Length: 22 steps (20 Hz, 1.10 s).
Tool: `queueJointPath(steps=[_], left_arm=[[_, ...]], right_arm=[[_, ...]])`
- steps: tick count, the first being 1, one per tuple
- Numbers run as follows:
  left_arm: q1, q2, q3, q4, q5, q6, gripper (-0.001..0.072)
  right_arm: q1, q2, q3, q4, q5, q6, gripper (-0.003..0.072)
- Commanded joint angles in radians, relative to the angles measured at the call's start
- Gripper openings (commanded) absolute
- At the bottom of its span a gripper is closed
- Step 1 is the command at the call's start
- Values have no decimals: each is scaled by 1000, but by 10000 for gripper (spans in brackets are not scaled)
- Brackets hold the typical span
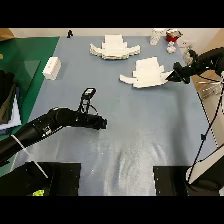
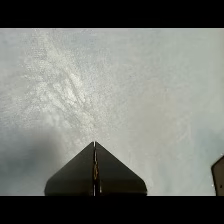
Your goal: Fold the box.
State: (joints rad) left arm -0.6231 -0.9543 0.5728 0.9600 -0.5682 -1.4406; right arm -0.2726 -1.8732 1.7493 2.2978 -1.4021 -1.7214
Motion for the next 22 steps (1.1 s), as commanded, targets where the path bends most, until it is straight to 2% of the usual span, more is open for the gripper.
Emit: queueJointPath(steps=[1,5,8,10,13,14,16,17,18,19,20,22], left_arm=[[2,0,3,-21,-44,-1,15],[34,0,36,-20,-129,4,15],[84,0,65,-19,-237,23,15],[114,0,72,-20,-282,45,15],[146,0,72,-19,-306,65,15],[150,0,72,-17,-301,66,15],[151,0,72,-17,-290,72,16],[151,0,72,-17,-289,72,17],[151,0,72,-18,-289,72,141],[151,0,72,-19,-289,72,431],[151,0,73,-18,-289,72,491],[151,0,78,-18,-289,72,466]], right_arm=[[88,223,-294,11,40,-17,0],[212,555,-741,10,117,0,0],[301,771,-1031,5,204,61,0],[345,892,-1169,6,253,110,0],[385,1000,-1278,2,283,142,5],[393,1013,-1294,-7,290,173,48],[393,1014,-1297,-24,296,197,428],[393,1014,-1295,-26,302,197,450],[391,1014,-1287,-35,303,197,450],[390,1014,-1271,-62,298,198,450],[390,1014,-1244,-114,284,223,450],[388,1014,-1179,-315,264,341,449]])
